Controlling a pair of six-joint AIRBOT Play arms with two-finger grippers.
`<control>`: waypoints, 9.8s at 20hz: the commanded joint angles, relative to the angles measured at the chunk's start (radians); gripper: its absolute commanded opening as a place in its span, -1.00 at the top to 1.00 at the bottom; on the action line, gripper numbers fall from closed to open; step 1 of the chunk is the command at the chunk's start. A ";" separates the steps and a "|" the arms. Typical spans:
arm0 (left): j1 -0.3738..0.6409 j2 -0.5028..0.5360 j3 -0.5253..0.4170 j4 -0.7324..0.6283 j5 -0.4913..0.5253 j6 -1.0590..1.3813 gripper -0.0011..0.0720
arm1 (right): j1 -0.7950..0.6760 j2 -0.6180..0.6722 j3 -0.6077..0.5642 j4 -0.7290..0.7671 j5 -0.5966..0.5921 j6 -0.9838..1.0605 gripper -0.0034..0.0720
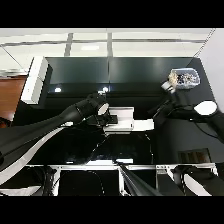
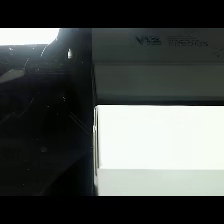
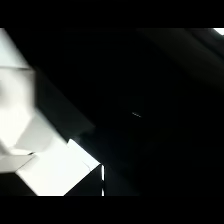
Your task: Fold the box and place the chain.
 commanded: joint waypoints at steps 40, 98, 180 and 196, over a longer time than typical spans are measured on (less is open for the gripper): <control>0.001 0.000 0.001 0.000 0.002 0.000 0.90 | 0.292 -0.425 0.322 -0.025 0.248 0.792 -0.50; 0.001 0.000 0.001 0.001 0.001 0.000 0.90 | 0.615 -0.080 0.429 -0.914 0.357 1.407 -0.11; 0.003 0.000 0.001 0.004 0.000 0.000 0.90 | 0.357 -0.032 0.306 -0.048 0.251 0.903 0.88; 0.003 0.000 0.001 0.004 0.005 0.000 0.90 | 0.104 0.086 0.242 -0.434 0.404 0.920 0.21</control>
